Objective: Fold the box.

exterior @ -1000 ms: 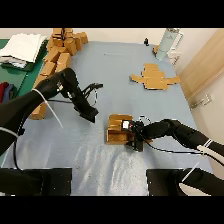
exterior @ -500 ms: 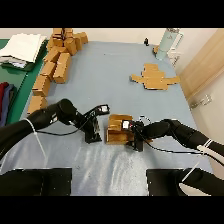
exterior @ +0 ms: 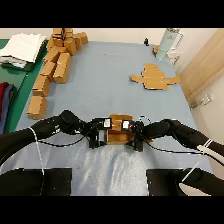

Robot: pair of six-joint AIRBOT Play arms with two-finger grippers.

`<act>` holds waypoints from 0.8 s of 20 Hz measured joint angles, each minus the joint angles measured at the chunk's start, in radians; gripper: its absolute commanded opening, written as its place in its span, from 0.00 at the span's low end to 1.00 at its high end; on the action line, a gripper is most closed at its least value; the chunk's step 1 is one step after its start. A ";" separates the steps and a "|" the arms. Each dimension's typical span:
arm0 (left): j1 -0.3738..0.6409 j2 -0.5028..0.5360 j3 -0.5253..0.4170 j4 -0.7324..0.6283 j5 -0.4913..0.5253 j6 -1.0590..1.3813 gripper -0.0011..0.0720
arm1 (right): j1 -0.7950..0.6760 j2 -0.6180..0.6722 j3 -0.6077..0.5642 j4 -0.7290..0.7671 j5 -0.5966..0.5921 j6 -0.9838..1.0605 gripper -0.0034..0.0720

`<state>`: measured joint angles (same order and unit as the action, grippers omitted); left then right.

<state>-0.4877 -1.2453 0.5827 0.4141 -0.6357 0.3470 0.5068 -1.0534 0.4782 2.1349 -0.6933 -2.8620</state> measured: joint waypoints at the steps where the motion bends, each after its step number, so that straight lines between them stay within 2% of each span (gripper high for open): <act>1: -0.006 -0.006 -0.002 -0.005 0.005 0.009 0.96 | 0.000 0.000 0.000 0.000 0.000 0.000 0.71; 12: -0.062 -0.037 0.001 -0.067 0.095 0.027 0.96 | 0.000 0.000 0.000 0.000 0.000 0.000 0.71; 14: -0.068 -0.039 0.002 -0.068 0.100 0.023 0.73 | 0.000 0.000 0.000 0.000 0.000 0.000 0.71; 16: -0.071 -0.039 0.002 -0.069 0.102 0.022 0.73 | 0.000 0.000 0.000 0.000 0.000 0.001 0.71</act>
<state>-0.5583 -1.2839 0.5842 0.3447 -0.5335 0.3687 0.5068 -1.0534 0.4782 2.1349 -0.6930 -2.8613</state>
